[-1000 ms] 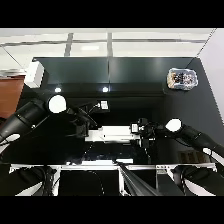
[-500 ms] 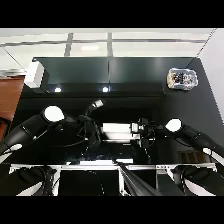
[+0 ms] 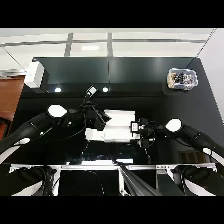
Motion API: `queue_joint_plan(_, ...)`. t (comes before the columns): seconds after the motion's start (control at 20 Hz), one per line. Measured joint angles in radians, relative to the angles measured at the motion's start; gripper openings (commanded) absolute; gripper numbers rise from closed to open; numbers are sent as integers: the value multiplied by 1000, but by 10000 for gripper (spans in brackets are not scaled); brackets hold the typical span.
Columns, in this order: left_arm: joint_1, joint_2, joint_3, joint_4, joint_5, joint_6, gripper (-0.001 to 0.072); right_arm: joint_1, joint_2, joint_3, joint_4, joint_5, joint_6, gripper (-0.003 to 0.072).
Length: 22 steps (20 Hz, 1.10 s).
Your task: Fold the box and place the chain.
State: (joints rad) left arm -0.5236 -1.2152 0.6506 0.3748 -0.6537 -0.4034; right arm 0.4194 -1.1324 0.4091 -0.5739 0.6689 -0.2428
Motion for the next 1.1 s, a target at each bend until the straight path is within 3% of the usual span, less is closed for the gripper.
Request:
queue_joint_plan(0.3, 1, -124, 72, 135, -129, 4, 26, 0, 0, 0, -1, 4, 0, 127)
queue_joint_plan(0.5, 10, -148, 134, 180, -183, 5, 24, 0, 0, 0, 0, 4, 0, 127)
queue_joint_plan(0.7, 51, -58, 198, 297, -246, -49, 28, 0, 0, 0, 1, 0, 0, 127)
queue_joint_plan(0.9, 182, 78, 125, 437, -330, -202, 35, 0, 0, 0, 1, -1, 0, 127)
queue_joint_plan(0.95, 214, 111, 89, 438, -351, -206, 143, 0, 0, 0, 1, -1, 0, 127)
queue_joint_plan(1.05, 242, 160, 19, 412, -386, -177, 716, 0, 0, 0, 1, -1, 0, 127)
queue_joint_plan(1.1, 239, 175, -11, 410, -389, -158, 716, 0, 0, 0, 1, -1, 1, 128)
